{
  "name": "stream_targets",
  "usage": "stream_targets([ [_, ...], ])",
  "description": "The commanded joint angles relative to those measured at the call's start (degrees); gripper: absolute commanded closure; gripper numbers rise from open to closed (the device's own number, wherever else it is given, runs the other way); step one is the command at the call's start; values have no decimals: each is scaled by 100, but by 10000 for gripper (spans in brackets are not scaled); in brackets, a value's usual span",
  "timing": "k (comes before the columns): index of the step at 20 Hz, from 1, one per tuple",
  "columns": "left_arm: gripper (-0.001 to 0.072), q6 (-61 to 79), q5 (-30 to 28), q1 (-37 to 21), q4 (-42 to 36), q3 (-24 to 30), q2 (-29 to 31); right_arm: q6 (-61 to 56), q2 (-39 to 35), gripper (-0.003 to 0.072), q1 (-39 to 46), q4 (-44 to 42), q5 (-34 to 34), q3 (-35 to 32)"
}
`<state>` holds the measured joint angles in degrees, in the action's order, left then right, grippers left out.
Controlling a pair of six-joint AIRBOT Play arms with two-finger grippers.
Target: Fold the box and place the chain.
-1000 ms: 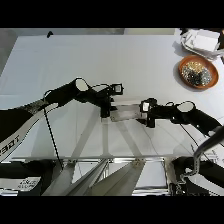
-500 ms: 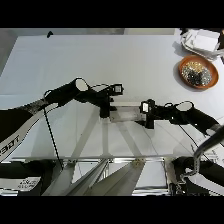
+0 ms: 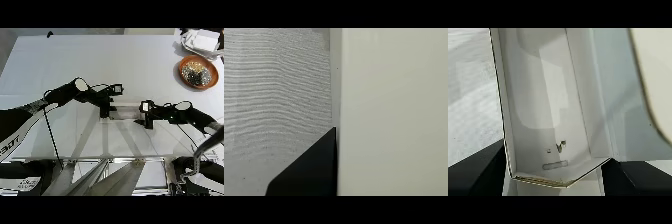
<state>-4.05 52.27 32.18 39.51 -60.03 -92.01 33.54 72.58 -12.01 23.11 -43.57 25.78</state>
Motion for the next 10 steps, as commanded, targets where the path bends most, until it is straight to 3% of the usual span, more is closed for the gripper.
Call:
stream_targets([
  [1, 698, -4, -15, 4, -7, 2, -4, 133, 83, 172, -7, 39, 7, -4],
  [3, 698, -2, -15, 4, -7, 2, -4, 151, 83, 238, -7, 39, 4, -4],
  [10, 698, -4, -15, 4, -7, 2, -4, 146, 87, 288, -7, 42, -26, -4],
])
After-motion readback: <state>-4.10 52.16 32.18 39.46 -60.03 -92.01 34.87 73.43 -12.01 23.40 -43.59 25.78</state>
